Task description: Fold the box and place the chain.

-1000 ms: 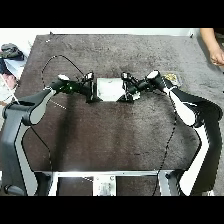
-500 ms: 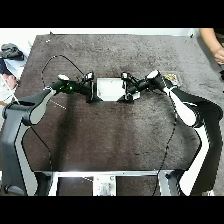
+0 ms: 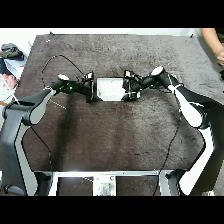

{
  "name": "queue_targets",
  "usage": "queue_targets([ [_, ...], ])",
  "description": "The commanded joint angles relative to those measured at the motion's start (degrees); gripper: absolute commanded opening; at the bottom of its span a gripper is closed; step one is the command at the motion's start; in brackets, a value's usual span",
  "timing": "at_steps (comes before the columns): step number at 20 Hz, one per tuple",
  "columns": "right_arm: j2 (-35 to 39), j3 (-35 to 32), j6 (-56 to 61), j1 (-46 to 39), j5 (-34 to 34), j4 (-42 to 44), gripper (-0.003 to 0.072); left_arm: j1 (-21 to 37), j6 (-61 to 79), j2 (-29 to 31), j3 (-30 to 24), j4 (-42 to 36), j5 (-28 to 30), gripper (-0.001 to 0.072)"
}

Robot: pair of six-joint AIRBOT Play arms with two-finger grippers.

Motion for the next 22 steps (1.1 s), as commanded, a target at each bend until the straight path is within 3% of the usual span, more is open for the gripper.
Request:
queue_targets([
  [1,2.71,0.04,0.07,-1.38,1.40,-3.58,0.0720,0.00,0.00,-0.02,0.02,0.02,-0.02,0.0515],
  [7,9.01,0.04,6.97,-2.84,1.97,-1.03,0.0712,0.00,0.00,-0.02,0.02,0.02,-0.04,0.0515],
  [8,9.18,0.04,9.33,-2.82,2.23,2.01,0.0624,0.00,0.00,-0.02,0.02,0.02,-0.02,0.0514],
  [9,9.03,0.02,10.60,-2.82,3.82,4.61,0.0234,0.00,0.00,-0.02,0.02,0.02,-0.04,0.0515],
  [10,8.76,0.02,10.60,-2.64,6.05,6.54,0.0020,0.00,0.02,-0.02,0.02,0.02,-0.02,0.0515],
  [14,6.47,0.02,10.54,-0.24,5.53,10.73,0.0012,0.00,0.02,-0.02,0.02,0.02,-0.02,0.0514],
  [22,5.66,0.02,10.34,2.34,-18.80,11.02,0.0011,0.00,0.00,-0.02,0.02,0.02,-0.02,0.0515],
])
